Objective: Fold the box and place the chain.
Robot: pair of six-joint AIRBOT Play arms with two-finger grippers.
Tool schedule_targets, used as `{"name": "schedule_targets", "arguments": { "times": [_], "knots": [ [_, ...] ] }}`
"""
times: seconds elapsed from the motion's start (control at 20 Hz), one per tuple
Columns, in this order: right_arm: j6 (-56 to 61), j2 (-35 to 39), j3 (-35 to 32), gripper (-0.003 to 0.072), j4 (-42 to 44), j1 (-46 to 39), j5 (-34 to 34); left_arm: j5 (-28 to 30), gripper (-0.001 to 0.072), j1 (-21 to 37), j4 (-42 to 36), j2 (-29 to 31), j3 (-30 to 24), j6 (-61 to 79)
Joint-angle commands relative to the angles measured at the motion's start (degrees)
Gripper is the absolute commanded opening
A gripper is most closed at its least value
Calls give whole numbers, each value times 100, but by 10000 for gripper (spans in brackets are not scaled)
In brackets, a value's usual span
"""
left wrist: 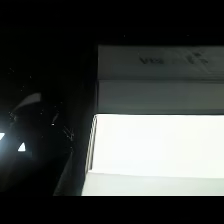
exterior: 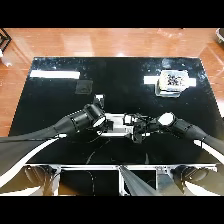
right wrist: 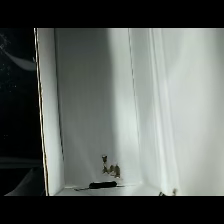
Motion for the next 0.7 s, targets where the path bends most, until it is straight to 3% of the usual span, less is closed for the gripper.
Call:
{"name": "schedule_targets", "arguments": {
  "times": [0.0,0.65],
  "knots": [
    [0,-4,-2,415,0,2,0,-28,431,35,-55,-44,11,39],
    [0,-4,-2,415,2,2,0,-26,431,72,-107,-46,9,37]
  ]
}}
